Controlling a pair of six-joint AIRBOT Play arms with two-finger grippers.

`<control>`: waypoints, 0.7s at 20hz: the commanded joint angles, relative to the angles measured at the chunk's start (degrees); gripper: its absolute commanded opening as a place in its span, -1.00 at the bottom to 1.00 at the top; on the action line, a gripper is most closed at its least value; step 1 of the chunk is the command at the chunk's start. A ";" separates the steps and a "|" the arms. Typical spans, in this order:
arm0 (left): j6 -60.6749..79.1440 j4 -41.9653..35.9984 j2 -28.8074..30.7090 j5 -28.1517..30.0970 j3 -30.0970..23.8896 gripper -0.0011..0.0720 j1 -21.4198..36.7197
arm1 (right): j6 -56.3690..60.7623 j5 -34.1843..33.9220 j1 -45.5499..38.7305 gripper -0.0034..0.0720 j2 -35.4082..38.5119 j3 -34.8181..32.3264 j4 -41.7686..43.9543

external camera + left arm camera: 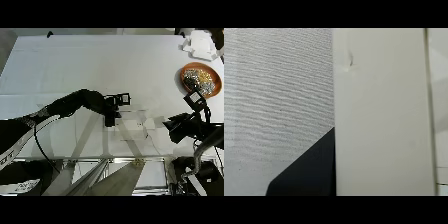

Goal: Fold the box and place the chain.

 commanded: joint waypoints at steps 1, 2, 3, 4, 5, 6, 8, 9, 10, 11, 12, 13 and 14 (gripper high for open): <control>0.00 0.00 0.02 0.00 0.00 -0.95 -0.02 | 0.02 0.00 0.00 -0.19 0.02 0.04 -0.02; 0.00 0.00 0.02 0.00 0.00 -0.95 -0.02 | 0.02 0.00 0.00 -0.19 0.02 0.04 0.00; 0.00 0.00 0.02 0.00 0.00 -0.94 -0.02 | 0.02 0.00 0.00 -0.19 0.02 0.04 0.00; 0.00 0.00 0.02 0.00 0.00 -0.94 -0.02 | 0.02 0.02 0.00 -0.19 0.02 0.04 0.00; 0.00 0.00 0.02 -0.02 0.00 -0.94 -0.02 | -0.02 0.00 0.00 -0.19 0.02 0.04 -0.02; 0.00 0.00 0.02 -0.02 0.00 -0.94 0.00 | -0.39 0.02 0.00 -0.19 0.02 0.04 0.00; 0.00 0.02 0.02 -0.02 0.00 -0.94 -0.02 | -1.73 0.00 0.00 -0.19 0.02 0.04 0.02; 0.00 0.00 0.02 -0.02 0.00 -0.94 -0.02 | -2.23 0.07 0.00 -0.19 0.02 0.04 0.09; 0.00 0.00 0.02 -0.02 0.00 -0.94 -0.02 | -3.08 0.26 0.00 -0.19 0.02 0.04 0.31; 0.00 0.00 0.02 -0.02 0.00 -0.94 -0.02 | -3.43 0.39 0.00 -0.19 0.02 0.04 0.50; 0.00 0.00 0.02 -0.02 0.00 -0.94 -0.02 | -4.81 0.72 0.00 -0.19 0.02 0.04 0.98; 0.00 0.00 0.02 -0.02 0.00 -0.94 -0.02 | -7.08 0.87 0.00 -0.19 0.02 -0.13 2.56; 0.00 0.02 0.02 -0.02 0.00 -0.94 -0.02 | -9.81 0.13 0.00 -0.19 0.00 -0.98 5.79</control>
